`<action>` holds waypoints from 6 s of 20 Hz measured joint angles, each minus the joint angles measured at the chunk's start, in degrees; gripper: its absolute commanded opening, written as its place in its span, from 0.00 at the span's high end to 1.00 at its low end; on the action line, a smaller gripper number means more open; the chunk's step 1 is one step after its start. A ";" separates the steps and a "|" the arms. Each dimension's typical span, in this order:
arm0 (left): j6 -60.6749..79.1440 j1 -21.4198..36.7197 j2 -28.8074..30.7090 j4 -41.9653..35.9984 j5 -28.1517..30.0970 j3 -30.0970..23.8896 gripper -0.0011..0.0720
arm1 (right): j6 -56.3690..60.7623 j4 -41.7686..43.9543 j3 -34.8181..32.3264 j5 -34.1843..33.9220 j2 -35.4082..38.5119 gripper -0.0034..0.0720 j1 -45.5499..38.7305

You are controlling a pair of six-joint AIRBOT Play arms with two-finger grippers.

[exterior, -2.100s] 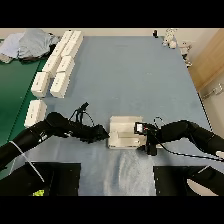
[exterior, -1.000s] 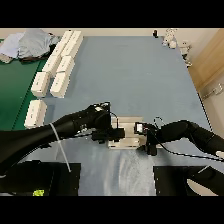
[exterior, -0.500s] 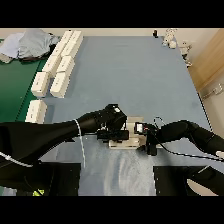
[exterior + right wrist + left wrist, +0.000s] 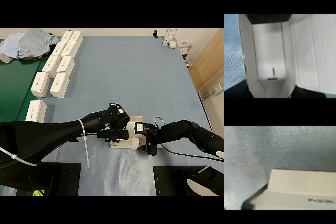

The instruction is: Fold the box.

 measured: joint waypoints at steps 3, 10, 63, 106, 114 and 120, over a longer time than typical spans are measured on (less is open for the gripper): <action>1.11 -0.11 0.02 -0.35 -1.62 1.07 0.05 | -0.20 0.00 0.00 0.09 -0.02 0.23 0.02; 2.82 0.24 1.22 0.52 -7.87 4.39 0.05 | -0.22 0.00 0.00 0.09 -0.02 0.23 0.02; 148.63 23.02 25.33 -53.20 29.81 -38.18 0.03 | -0.24 -0.22 0.00 0.09 -0.02 0.23 0.02; 149.57 19.65 18.75 -54.23 33.70 -36.24 0.41 | -0.24 -0.22 0.00 0.11 -0.02 0.23 0.02; 149.57 19.65 18.73 -54.21 33.70 -36.24 0.41 | -0.22 -0.17 0.00 0.11 -0.02 0.16 0.02; 149.59 19.65 18.75 -54.18 33.68 -36.24 0.41 | 6.64 -4.44 1.07 -0.70 1.79 0.01 0.00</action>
